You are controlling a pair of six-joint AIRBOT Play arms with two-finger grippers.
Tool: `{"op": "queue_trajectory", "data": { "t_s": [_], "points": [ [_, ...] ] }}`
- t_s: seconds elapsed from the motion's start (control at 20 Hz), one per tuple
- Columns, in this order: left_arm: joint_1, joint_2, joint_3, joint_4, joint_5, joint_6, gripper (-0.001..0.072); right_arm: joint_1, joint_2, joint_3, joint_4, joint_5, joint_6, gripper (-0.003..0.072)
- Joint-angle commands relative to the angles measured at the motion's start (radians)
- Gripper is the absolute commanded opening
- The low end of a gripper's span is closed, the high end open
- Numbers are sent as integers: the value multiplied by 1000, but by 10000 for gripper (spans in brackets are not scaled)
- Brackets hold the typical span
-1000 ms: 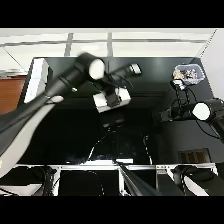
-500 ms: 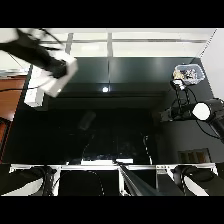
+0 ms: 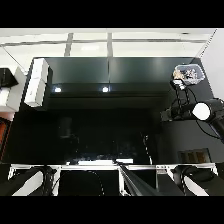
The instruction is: Fold the box and place the chain.
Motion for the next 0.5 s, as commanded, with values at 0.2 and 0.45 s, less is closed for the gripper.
{"op": "queue_trajectory", "data": {
  "t_s": [0.2,0.45],
  "points": [
    [232,6,-289,-252,136,182,274,0,0,0,17,-11,0,12],
    [254,-49,-306,-120,155,251,274,0,0,0,18,-14,0,12]
  ]
}}
